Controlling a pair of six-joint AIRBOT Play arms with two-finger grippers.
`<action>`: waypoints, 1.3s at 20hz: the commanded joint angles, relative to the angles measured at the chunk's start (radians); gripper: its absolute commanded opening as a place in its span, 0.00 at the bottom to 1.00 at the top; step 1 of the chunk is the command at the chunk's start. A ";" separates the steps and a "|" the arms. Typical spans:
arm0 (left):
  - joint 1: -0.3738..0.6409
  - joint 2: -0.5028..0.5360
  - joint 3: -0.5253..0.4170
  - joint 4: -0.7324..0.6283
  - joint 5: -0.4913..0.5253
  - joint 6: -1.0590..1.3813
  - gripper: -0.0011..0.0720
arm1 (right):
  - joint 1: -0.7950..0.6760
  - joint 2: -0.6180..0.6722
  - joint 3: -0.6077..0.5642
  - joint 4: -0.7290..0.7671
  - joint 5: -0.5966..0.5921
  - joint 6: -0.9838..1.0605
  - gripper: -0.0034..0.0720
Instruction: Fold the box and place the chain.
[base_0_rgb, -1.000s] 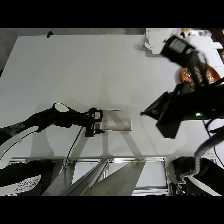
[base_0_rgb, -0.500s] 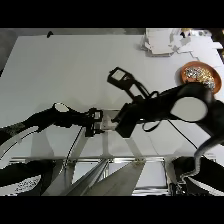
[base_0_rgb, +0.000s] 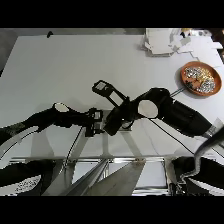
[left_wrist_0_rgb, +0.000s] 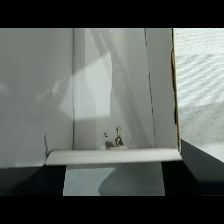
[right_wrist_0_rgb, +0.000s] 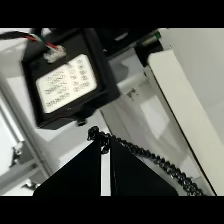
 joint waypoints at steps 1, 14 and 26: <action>0.000 0.000 0.000 0.000 0.000 0.000 0.03 | 0.002 -0.022 -0.047 -0.084 -0.024 0.064 0.07; 0.000 0.000 0.000 0.000 0.000 0.000 0.03 | -0.008 0.041 -0.103 -0.054 -0.007 0.092 0.32; 0.000 0.000 0.000 0.000 0.000 0.000 0.03 | -0.703 0.131 -0.073 -0.330 0.129 0.097 0.34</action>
